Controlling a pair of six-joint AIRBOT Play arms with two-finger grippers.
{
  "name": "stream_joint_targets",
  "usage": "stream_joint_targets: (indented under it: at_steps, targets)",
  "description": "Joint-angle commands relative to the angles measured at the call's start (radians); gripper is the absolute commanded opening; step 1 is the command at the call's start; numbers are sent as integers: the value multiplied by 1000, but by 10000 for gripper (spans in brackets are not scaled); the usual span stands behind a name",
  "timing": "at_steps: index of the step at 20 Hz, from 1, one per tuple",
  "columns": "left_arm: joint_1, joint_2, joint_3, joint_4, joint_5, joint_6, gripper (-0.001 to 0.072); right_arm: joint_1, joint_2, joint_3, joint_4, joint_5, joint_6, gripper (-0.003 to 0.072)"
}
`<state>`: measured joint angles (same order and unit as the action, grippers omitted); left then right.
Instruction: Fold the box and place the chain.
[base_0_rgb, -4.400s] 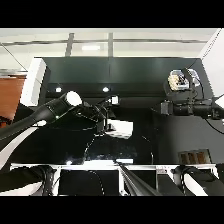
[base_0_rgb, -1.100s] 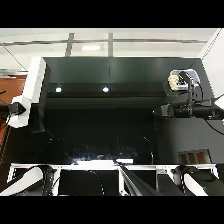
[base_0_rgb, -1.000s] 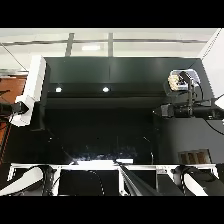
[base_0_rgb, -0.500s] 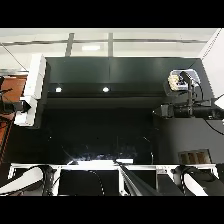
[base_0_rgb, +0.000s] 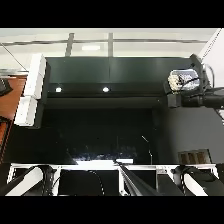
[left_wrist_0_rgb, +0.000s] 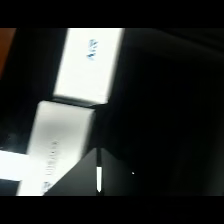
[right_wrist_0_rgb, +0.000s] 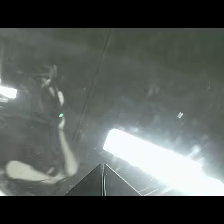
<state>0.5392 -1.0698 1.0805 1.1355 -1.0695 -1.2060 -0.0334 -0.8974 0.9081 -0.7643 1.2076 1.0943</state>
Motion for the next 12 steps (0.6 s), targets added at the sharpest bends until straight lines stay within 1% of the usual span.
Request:
stream_joint_targets:
  at_steps: [1,2,3,5,6,7,8,9,10,12]
  targets:
    - [-60,138,9,-108,-72,-38,24,33,58,55,-121,-70,-86,14]
    - [-106,203,-29,-92,-47,-38,23,54,88,38,-193,-161,-84,14]
    - [-161,280,-85,-86,4,-32,24,68,106,13,-248,-245,-85,14]
    - [-288,449,-249,-52,169,-3,25,72,113,-68,-282,-414,-84,15]
    - [-352,528,-346,-23,257,26,25,72,113,-124,-281,-514,-74,15]
    - [-410,595,-440,4,327,60,25,72,112,-188,-281,-627,-43,15]
    - [-460,642,-515,40,361,114,25,71,111,-241,-282,-716,-14,15]
    - [-500,676,-572,90,367,122,25,68,111,-281,-282,-776,-10,16]
    - [-527,696,-610,126,358,102,25,66,111,-301,-285,-798,-10,17]
    - [-535,704,-631,136,359,22,27,67,112,-304,-287,-779,-16,17]
